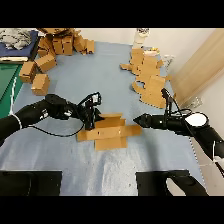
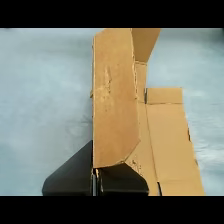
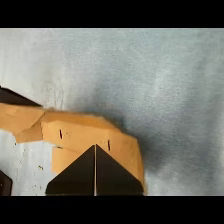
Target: Fold the box.
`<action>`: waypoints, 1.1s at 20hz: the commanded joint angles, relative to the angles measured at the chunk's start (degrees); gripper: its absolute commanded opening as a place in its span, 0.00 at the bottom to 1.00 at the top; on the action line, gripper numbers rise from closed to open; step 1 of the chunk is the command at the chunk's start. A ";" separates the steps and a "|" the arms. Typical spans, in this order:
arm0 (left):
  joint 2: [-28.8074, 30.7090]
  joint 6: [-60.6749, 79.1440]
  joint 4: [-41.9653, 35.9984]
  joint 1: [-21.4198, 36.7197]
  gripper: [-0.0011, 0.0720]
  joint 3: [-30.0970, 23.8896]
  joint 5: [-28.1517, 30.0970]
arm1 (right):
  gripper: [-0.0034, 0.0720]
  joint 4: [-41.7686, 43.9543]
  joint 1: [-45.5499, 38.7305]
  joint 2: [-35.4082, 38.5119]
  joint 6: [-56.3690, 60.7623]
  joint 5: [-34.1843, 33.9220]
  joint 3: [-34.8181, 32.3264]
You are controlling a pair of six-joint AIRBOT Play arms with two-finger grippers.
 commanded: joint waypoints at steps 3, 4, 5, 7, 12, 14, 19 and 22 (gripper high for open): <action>-2.73 2.78 0.00 0.00 0.03 1.18 3.17 | 0.05 1.60 0.04 1.27 0.50 -1.29 -0.70; -3.23 2.75 -0.13 -0.02 0.03 1.16 2.38 | 0.05 1.64 0.04 1.27 0.50 -1.88 -0.70; -3.56 2.78 -0.15 -0.02 0.03 1.16 1.79 | 0.05 1.88 0.04 1.27 0.11 -1.95 -0.70; -4.15 2.75 -0.15 -0.02 0.03 1.16 0.66 | 0.05 4.13 0.04 1.27 -1.95 -0.87 -0.70; -5.84 2.58 -0.13 -0.09 0.03 1.14 -2.21 | 0.05 3.78 0.07 1.20 -2.80 0.96 -0.92; -5.84 2.51 -0.11 -0.04 0.03 1.14 -2.16 | 0.05 2.16 0.07 0.76 -2.80 0.17 -1.49; -5.84 2.49 0.09 -0.04 0.03 1.14 -2.34 | 0.05 0.24 0.07 -5.46 -4.07 -0.98 -2.58; -5.84 2.47 0.09 -0.04 0.03 1.14 -2.34 | 0.05 0.28 0.07 -10.97 -6.29 -3.74 -2.58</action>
